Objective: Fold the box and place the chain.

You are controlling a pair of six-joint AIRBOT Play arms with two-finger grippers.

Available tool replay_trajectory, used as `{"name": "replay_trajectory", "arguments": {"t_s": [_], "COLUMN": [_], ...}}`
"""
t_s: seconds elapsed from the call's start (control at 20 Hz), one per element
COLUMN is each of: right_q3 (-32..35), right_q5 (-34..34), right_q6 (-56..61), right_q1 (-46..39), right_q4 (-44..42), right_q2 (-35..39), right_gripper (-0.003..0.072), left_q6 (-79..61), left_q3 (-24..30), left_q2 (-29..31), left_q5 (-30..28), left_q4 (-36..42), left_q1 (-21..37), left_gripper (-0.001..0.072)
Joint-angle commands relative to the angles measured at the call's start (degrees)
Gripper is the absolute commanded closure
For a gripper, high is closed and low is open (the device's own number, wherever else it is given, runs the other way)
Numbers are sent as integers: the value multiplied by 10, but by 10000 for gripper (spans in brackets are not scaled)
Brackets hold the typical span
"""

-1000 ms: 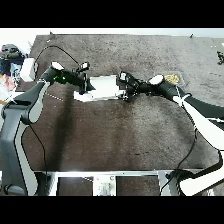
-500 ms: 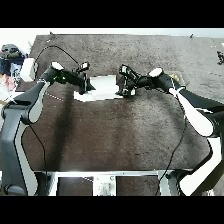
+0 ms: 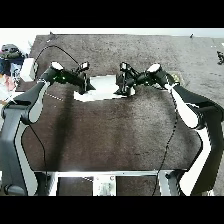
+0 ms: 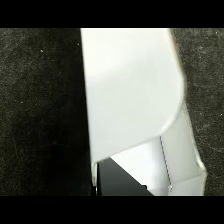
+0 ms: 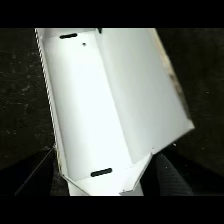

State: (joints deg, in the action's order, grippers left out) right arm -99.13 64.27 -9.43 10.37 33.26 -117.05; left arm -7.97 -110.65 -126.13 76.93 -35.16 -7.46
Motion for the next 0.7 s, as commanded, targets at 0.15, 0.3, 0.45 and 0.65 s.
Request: {"name": "replay_trajectory", "arguments": {"t_s": [0.15, 0.3, 0.45, 0.65], "right_q3": [-11, -12, -12, -12], "right_q5": [34, 32, 32, 33], "right_q6": [13, 13, 8, -5], "right_q1": [2, 3, 4, 13], "right_q4": [-1, 0, 0, 2], "right_q2": [-27, -27, -31, -41], "right_gripper": [5, 24, 25, 24], "left_q6": [0, 0, 0, 0], "left_q3": [0, 0, 0, 0], "left_q2": [0, 0, 0, 0], "left_q5": [0, 0, 0, 0], "left_q4": [0, 0, 0, 0], "left_q1": [0, 0, 0, 0], "left_gripper": [698, 698, 698, 698]}}
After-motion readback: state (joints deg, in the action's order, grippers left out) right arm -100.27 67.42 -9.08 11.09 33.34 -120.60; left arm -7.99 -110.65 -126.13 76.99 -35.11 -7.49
